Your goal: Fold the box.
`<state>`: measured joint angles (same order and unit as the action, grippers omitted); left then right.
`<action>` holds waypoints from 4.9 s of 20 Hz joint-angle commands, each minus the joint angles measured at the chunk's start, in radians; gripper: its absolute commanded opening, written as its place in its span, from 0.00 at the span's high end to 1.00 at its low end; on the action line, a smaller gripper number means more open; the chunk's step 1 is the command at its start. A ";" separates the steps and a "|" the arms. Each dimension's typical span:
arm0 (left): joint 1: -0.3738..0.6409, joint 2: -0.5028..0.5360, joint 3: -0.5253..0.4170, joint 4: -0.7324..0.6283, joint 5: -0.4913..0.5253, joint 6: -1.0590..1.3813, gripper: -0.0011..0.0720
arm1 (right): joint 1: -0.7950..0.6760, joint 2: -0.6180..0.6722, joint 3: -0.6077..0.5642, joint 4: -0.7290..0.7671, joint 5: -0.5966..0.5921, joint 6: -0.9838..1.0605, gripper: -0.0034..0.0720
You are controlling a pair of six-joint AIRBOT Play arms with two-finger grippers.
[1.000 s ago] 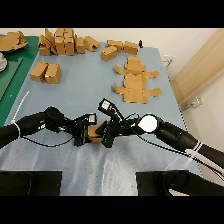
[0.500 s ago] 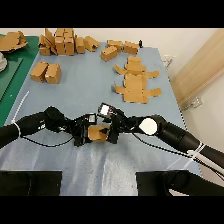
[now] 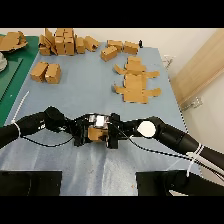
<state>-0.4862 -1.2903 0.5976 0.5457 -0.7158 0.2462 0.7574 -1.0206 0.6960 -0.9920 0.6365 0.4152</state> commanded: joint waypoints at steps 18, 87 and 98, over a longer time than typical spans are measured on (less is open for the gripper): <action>0.000 0.000 0.000 0.000 0.000 0.000 0.45 | 0.005 -0.052 0.006 -0.022 -0.013 -0.148 0.46; 0.000 0.000 0.000 0.000 0.000 0.000 0.45 | 0.124 -0.081 0.005 -0.293 -0.090 -0.090 0.53; 0.000 0.000 0.000 0.000 0.001 0.000 0.45 | 0.186 -0.032 0.005 -0.489 -0.127 0.078 0.74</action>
<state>-0.4862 -1.2903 0.5976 0.5457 -0.7155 0.2443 0.9382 -1.0664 0.7006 -1.4582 0.5163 0.4740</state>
